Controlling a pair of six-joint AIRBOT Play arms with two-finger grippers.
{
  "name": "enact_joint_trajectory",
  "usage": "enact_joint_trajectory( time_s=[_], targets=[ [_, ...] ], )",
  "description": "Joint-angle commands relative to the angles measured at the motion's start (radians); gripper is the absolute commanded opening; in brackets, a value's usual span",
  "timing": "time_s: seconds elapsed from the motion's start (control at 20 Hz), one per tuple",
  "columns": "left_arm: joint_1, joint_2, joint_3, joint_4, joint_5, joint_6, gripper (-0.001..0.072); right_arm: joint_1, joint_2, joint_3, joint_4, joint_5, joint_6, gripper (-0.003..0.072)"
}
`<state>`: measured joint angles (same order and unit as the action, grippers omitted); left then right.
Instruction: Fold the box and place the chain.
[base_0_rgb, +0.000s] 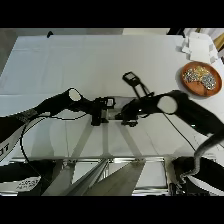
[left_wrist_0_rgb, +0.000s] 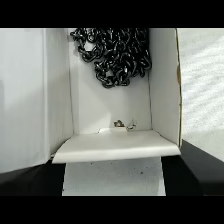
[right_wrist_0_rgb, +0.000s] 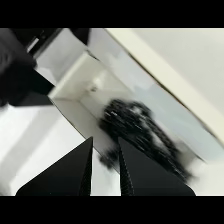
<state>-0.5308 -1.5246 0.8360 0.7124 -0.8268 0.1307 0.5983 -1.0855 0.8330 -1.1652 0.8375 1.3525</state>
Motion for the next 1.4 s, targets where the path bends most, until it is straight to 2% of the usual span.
enact_joint_trajectory(
  time_s=[0.0, 0.1, 0.15, 0.35, 0.4, 0.45, 0.5, 0.75, 0.9, 1.25, 1.35],
  targets=[
    [-0.001, 0.0, 0.0, 0.0, 0.0, 0.0, 0.0009, -0.096, 0.108, -0.004, -0.114, 0.19, -0.014, 0.0176],
    [-0.001, 0.0, 0.0, 0.0, 0.0, 0.0, 0.0009, -0.154, 0.117, -0.041, -0.122, 0.236, -0.096, 0.0176],
    [-0.001, 0.0, 0.0, 0.0, 0.0, 0.0, 0.0009, -0.166, 0.117, -0.078, -0.121, 0.219, -0.148, 0.0176],
    [-0.001, 0.0, 0.0, 0.0, 0.0, 0.0, 0.0009, -0.167, 0.117, -0.276, -0.053, 0.001, -0.459, 0.0179],
    [-0.001, 0.0, 0.0, 0.0, 0.0, 0.0, 0.0009, -0.167, 0.117, -0.317, -0.043, -0.039, -0.554, 0.02],
    [-0.001, 0.0, 0.0, 0.0, 0.0, 0.0, 0.0009, -0.167, 0.117, -0.355, -0.03, -0.077, -0.652, 0.0251],
    [-0.001, 0.0, 0.0, 0.0, 0.0, 0.0, 0.0009, -0.167, 0.117, -0.383, -0.016, -0.101, -0.742, 0.0296],
    [-0.001, 0.0, 0.0, 0.0, 0.0, 0.0, 0.0009, -0.167, 0.106, -0.444, 0.196, -0.254, -1.16, 0.0295],
    [-0.001, 0.0, 0.0, 0.0, 0.0, 0.0, 0.0009, -0.167, 0.076, -0.444, 0.261, -0.323, -1.242, 0.0293],
    [-0.001, 0.0, 0.0, 0.0, 0.0, 0.0, 0.0009, -0.167, 0.045, -0.444, 0.263, -0.397, -1.249, 0.0284],
    [-0.001, 0.0, 0.0, 0.0, 0.0, 0.0, 0.0009, -0.167, 0.045, -0.444, 0.3, -0.397, -1.25, 0.0247]
  ],
)
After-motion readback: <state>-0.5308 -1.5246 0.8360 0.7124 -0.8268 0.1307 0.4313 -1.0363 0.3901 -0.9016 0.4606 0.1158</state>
